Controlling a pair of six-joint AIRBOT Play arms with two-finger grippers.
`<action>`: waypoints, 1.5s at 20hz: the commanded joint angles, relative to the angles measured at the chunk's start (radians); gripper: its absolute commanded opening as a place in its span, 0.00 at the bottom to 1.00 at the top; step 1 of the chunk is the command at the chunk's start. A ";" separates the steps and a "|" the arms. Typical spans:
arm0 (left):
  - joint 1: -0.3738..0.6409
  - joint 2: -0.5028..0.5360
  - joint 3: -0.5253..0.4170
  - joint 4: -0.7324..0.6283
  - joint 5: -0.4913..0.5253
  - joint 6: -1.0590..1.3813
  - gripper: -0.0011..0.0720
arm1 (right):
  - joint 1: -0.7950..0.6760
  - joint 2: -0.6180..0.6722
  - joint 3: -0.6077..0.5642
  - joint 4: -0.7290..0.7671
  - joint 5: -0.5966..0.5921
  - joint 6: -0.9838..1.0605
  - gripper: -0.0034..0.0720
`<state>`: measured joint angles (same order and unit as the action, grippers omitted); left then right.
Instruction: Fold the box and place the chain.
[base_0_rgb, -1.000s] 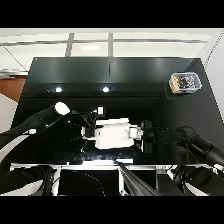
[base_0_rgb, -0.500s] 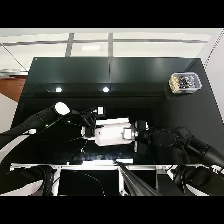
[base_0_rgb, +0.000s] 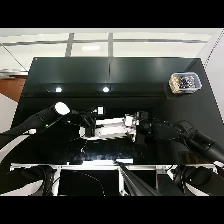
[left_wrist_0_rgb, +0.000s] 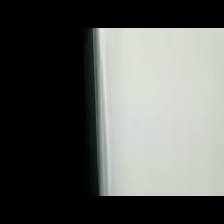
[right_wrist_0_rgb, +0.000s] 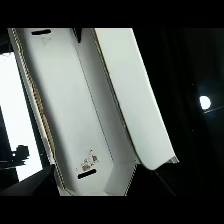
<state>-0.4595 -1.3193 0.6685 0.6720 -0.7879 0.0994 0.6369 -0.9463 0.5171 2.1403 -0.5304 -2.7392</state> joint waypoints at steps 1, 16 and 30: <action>0.001 0.000 0.001 0.000 0.003 0.002 0.06 | -0.005 -0.030 0.005 0.082 -0.006 -0.042 0.96; 0.001 0.004 0.013 -0.001 0.047 0.000 0.06 | -0.051 -0.205 0.006 0.268 -0.064 -0.249 0.82; 0.001 0.004 0.013 -0.003 0.046 -0.002 0.06 | -0.048 -0.249 0.006 0.267 -0.023 -0.249 0.82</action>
<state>-0.4595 -1.3163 0.6804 0.6693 -0.7414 0.0967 0.5877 -1.1934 0.5236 2.4073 -0.5640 -2.9891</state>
